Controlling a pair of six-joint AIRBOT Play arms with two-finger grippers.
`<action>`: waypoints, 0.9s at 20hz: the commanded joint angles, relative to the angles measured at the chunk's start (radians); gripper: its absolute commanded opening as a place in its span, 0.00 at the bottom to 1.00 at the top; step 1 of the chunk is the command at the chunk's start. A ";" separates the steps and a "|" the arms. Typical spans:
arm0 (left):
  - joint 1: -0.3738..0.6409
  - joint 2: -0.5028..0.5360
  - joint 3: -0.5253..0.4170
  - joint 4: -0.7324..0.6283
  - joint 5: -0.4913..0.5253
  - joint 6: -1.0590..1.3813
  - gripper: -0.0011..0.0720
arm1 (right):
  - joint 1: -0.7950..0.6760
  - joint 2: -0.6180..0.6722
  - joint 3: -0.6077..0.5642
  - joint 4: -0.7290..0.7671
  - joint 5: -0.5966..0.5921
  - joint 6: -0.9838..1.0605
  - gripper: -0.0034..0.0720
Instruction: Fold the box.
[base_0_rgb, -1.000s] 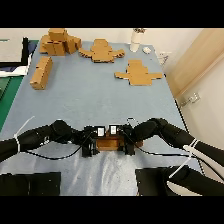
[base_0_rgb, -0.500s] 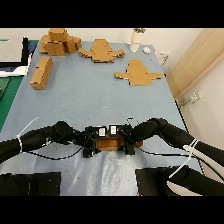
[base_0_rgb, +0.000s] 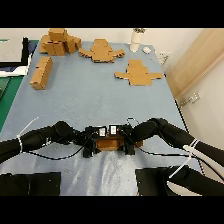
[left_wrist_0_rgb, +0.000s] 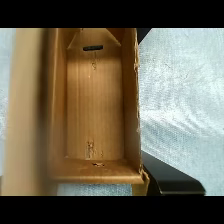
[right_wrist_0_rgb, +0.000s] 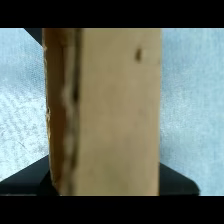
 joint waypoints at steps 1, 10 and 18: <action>0.000 -0.001 0.001 0.001 0.000 0.001 0.66 | 0.000 0.000 0.000 0.001 0.000 0.000 0.73; 0.000 -0.001 0.000 0.000 0.000 0.001 0.66 | 0.000 0.000 0.000 0.001 0.000 0.000 0.73; 0.000 -0.001 0.001 0.001 0.000 0.001 0.66 | 0.000 0.000 0.002 0.013 0.005 0.003 0.87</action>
